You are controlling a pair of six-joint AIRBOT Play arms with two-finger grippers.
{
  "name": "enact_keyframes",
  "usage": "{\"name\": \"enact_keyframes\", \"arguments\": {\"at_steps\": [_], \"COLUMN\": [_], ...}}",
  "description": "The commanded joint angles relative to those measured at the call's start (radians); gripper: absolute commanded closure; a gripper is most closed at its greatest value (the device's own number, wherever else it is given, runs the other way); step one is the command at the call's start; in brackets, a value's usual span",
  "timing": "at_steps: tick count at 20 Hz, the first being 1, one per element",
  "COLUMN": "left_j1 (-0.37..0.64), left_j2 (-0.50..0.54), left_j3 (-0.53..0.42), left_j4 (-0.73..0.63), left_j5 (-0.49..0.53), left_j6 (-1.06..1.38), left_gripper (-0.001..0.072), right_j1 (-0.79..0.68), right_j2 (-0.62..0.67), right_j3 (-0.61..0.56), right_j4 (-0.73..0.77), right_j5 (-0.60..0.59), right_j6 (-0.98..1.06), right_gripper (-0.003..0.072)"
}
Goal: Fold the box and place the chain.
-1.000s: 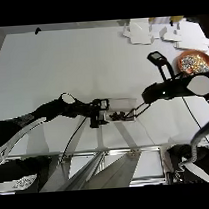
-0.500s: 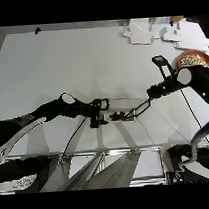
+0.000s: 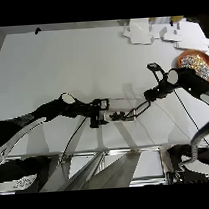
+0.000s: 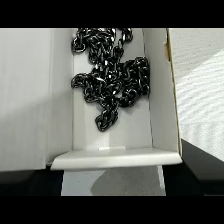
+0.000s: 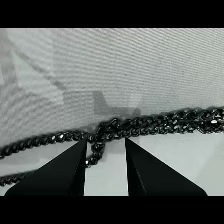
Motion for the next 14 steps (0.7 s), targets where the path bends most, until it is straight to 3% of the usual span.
{"name": "enact_keyframes", "arguments": {"at_steps": [1,3,6,7,8,14], "left_j1": [0.0,0.0,0.0,0.0,0.0,0.0], "left_j2": [0.001,0.001,0.001,0.001,0.001,0.001], "left_j3": [0.0,0.0,0.0,0.0,0.0,0.0], "left_j4": [0.0,0.0,0.0,0.0,0.0,0.0], "left_j5": [0.0,0.0,0.0,0.0,0.0,0.001], "left_j6": [0.0,0.0,0.0,0.0,0.0,0.0], "left_gripper": [0.058,0.058,0.058,0.058,0.058,0.058], "right_j1": [0.0,0.0,0.0,0.0,0.0,0.0], "right_j2": [-0.024,-0.044,-0.061,-0.061,-0.058,0.055], "right_j3": [0.001,0.001,0.001,0.001,0.001,0.001], "right_j4": [0.0,0.0,0.0,0.0,-0.005,-0.016], "right_j5": [-0.01,-0.001,0.021,0.024,0.032,0.091], "right_j6": [0.023,0.034,0.052,0.051,0.051,0.047], "right_gripper": [0.0416,0.043,0.0543,0.0624,0.0657,0.0672]}}
